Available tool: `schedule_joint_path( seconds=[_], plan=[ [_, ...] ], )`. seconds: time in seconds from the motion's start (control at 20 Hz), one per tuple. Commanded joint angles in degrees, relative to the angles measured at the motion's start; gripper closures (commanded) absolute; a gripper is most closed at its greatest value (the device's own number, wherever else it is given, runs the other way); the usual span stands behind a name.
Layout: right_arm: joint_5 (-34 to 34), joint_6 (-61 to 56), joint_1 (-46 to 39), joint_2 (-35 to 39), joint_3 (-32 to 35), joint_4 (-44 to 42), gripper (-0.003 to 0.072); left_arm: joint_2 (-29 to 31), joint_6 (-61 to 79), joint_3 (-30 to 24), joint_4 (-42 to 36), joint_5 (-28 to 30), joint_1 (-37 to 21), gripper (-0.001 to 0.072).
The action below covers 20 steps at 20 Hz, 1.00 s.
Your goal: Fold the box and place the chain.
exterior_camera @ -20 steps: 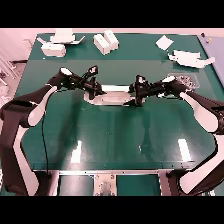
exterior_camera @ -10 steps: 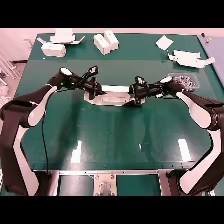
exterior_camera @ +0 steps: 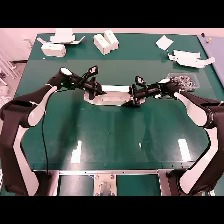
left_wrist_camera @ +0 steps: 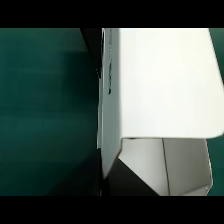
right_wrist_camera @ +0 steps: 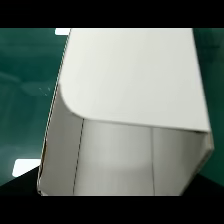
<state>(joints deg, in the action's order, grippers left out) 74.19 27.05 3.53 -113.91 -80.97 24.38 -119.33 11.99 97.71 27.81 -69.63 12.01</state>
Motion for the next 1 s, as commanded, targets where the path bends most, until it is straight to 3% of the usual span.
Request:
schedule_joint_path(
  seconds=[0.0,0.35,0.95],
  plan=[
    [0.3,-1.6,-0.1,-1.9,-2.5,0.3,-0.0019,0.0,0.0,0.1,0.0,0.0,0.0,0.0687],
    [4.3,-3.3,0.0,-2.8,-3.9,1.8,-0.0018,0.0,0.0,0.1,0.0,0.0,0.0,0.0687],
    [3.2,-4.4,0.0,-2.8,-4.6,4.3,0.0009,0.0,0.0,0.1,-0.7,0.0,0.0,0.0687]
  ],
)
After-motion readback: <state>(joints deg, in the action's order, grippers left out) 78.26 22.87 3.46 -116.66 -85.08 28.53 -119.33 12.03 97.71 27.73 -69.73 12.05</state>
